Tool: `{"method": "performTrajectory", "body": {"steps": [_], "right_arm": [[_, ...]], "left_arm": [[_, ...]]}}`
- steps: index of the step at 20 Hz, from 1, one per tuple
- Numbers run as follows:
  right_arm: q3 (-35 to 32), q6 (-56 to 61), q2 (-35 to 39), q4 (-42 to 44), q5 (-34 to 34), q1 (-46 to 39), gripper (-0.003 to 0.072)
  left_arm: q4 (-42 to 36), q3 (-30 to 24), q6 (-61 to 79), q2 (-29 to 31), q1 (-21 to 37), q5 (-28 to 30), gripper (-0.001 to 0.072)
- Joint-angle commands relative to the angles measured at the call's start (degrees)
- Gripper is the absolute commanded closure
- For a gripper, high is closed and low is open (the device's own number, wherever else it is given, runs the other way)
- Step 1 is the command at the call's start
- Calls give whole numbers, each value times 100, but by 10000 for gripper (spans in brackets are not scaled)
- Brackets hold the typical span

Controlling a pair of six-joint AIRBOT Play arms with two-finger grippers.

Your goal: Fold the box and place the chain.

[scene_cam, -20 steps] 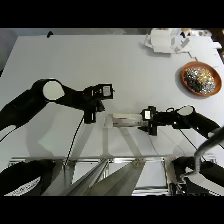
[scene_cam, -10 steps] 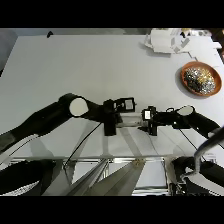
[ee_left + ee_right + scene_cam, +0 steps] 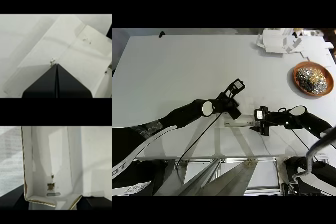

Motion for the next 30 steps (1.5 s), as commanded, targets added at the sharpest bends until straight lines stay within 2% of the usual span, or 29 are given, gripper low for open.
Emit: {"method": "performTrajectory", "body": {"steps": [1, 3, 5, 8, 9, 11, 13, 17, 21, 26, 27, 28, 30], "right_arm": [[2, -7, 4, -11, -7, 0, 271], [2, -7, 4, -11, -7, 0, 271], [2, -7, 4, -13, -7, 0, 271], [2, -7, 4, -11, -7, 0, 271], [2, -7, 4, -11, -7, 0, 271], [2, -7, 4, -11, -4, 0, 271], [2, -7, 4, -11, -4, 0, 271], [2, -9, 4, -11, -4, 0, 271], [2, -7, 4, -11, -4, 0, 271], [2, -7, 4, -11, -7, 0, 271], [2, -7, 4, -11, -4, 0, 271], [2, -7, 4, -11, -7, 0, 271], [2, -7, 4, -11, -4, 2, 271]], "left_arm": [[31, -4, -96, -37, -4, 0, 707], [240, -4, 9, 330, -4, -55, 707], [855, -4, 4, 809, -4, -481, 707], [2050, -4, -168, 1386, 39, -1969, 707], [2232, -4, -181, 1475, 111, -2476, 707], [2277, -4, -9, 1515, 295, -3320, 707], [2280, -13, 354, 1510, 389, -3775, 707], [2173, -42, 1397, 1469, 385, -3807, 707], [2173, -66, 1427, 1036, 415, -3676, 699], [2192, -671, 2074, 990, 688, -3547, 690], [2188, -730, 2282, 988, 756, -3547, 619], [2162, -743, 2457, 988, 809, -3547, 498], [1987, -741, 2699, 1008, 872, -3311, 432]]}}
